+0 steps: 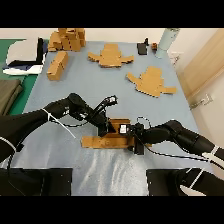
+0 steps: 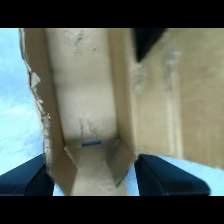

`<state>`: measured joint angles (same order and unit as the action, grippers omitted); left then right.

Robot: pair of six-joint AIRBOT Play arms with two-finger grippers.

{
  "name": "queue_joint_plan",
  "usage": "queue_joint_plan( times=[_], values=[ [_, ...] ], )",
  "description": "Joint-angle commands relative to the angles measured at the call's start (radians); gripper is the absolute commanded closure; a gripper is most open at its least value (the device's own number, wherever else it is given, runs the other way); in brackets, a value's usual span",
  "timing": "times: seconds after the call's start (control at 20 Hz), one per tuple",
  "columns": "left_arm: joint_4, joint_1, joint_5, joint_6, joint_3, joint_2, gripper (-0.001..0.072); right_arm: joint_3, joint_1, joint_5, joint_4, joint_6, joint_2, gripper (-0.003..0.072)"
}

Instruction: Fold the box.

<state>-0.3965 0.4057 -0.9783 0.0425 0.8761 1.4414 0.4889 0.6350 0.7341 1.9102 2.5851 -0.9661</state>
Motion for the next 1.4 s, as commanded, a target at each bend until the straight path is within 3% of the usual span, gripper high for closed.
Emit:
queue_joint_plan(
  times=[0.0,0.35,0.5,0.95,1.0,1.1,1.3,1.35],
  values=[
    [0.0,0.0,0.0,0.0,0.0,0.0,0.0693,0.001,0.0,-0.045,-0.002,0.027,0.0,-0.0034],
    [0.0,0.0,0.0,0.0,0.0,-0.001,0.0693,-0.001,-0.026,-0.002,0.078,0.125,-0.014,-0.0034],
    [0.0,0.0,0.0,0.0,0.0,-0.001,0.0693,-0.001,-0.076,0.039,0.178,0.233,-0.031,-0.0034],
    [0.0,0.0,-0.001,0.0,0.0,-0.001,0.0693,-0.001,-0.08,0.037,0.207,0.262,-0.063,-0.0034],
    [0.0,0.0,-0.001,0.0,0.0,-0.001,0.0693,-0.001,-0.08,0.037,0.206,0.262,-0.063,-0.0024],
    [0.0,0.0,0.0,0.0,0.0,-0.001,0.0693,-0.001,-0.08,0.042,0.207,0.262,-0.063,0.0089],
    [0.0,0.0,0.0,0.0,0.0,-0.001,0.0693,-0.002,-0.08,0.045,0.205,0.262,-0.063,0.0111],
    [0.0,0.0,0.0,0.0,0.0,-0.001,0.0693,-0.002,-0.08,0.047,0.205,0.262,-0.063,0.0154]
  ],
)
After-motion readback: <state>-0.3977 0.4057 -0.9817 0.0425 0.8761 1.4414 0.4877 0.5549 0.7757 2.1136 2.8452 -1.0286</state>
